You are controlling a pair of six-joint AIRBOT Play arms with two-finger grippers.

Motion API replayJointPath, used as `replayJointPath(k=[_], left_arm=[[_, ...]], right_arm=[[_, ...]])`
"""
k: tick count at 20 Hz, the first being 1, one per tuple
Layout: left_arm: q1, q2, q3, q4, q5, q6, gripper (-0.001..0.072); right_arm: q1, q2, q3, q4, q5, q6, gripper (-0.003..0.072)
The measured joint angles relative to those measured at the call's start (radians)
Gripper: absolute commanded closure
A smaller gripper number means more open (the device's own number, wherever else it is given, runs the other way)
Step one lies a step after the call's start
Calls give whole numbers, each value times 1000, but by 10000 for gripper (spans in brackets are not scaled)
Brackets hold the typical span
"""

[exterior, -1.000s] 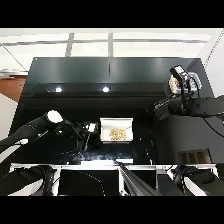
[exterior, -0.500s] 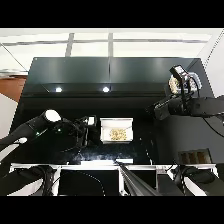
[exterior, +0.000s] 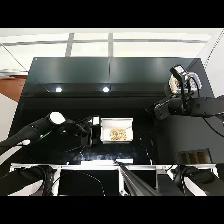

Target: Fold the box and place the chain.

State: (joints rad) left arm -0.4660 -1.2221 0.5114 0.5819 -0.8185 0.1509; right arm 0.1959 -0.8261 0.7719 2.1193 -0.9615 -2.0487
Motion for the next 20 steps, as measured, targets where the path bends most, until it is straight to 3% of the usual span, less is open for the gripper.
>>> replayJointPath(k=[20], left_arm=[[-40,-9,1,-16,35,3,9]], right_arm=[[0,0,0,0,10,0,-15]])
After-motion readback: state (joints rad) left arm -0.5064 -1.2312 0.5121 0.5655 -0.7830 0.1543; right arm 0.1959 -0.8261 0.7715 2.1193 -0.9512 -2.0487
